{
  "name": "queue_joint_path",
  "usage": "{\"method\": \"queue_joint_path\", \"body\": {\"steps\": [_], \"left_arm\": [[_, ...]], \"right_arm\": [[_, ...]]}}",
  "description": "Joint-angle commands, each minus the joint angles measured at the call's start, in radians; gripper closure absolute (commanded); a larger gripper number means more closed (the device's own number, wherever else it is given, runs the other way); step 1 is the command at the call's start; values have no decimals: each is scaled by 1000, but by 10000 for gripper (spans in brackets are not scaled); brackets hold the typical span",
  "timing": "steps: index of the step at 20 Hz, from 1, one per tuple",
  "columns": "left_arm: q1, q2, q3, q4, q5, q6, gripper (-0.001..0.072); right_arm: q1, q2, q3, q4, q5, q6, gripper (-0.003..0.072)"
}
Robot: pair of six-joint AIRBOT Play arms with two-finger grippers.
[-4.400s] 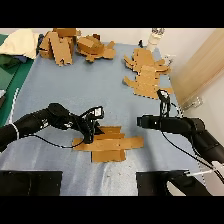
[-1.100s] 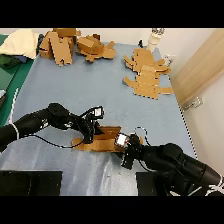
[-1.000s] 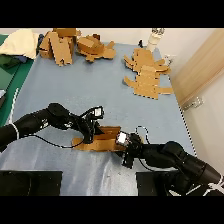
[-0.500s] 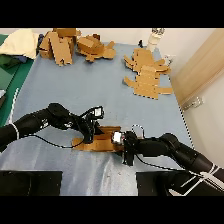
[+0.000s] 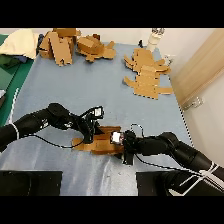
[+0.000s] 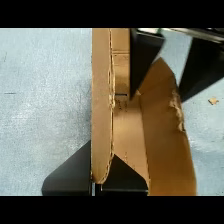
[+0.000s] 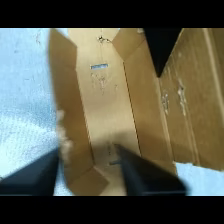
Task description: Fold the box.
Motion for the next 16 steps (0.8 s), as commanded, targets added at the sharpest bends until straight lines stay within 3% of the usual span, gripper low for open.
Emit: {"method": "queue_joint_path", "body": {"steps": [1, 6, 16], "left_arm": [[1, 0, 0, 0, 0, 0, 695], [1, 0, 0, 0, 0, 0, 695], [1, 0, 0, 0, 0, 0, 696]], "right_arm": [[-1, 0, 1, 0, -5, 14, 33], [-1, 0, 1, -46, -4, 150, 33], [-1, 0, 2, -69, 8, 102, 34]]}}
